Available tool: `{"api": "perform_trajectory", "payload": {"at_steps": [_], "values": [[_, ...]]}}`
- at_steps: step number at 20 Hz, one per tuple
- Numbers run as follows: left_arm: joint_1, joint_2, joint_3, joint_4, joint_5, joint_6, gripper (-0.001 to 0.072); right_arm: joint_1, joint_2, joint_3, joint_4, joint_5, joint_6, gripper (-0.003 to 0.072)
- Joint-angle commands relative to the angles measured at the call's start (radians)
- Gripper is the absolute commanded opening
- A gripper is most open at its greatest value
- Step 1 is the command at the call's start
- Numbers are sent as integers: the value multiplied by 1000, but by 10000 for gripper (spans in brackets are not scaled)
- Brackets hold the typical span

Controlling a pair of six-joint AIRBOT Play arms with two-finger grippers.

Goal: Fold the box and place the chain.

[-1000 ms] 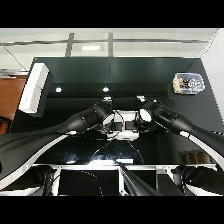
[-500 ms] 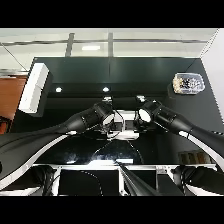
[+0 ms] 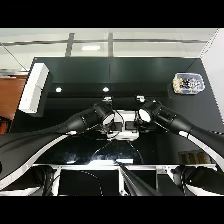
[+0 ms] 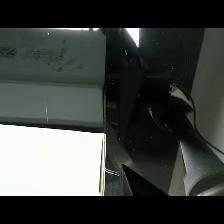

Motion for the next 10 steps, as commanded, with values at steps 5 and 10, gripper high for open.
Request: {"api": "perform_trajectory", "payload": {"at_steps": [5, 10], "values": [[1, 0, 0, 1, 1, -1, 29, 0, -1, 0, -5, -24, -1, 245], [1, 0, 0, 1, 1, -1, 29, 0, -2, 0, -1, -20, -1, 245]]}}
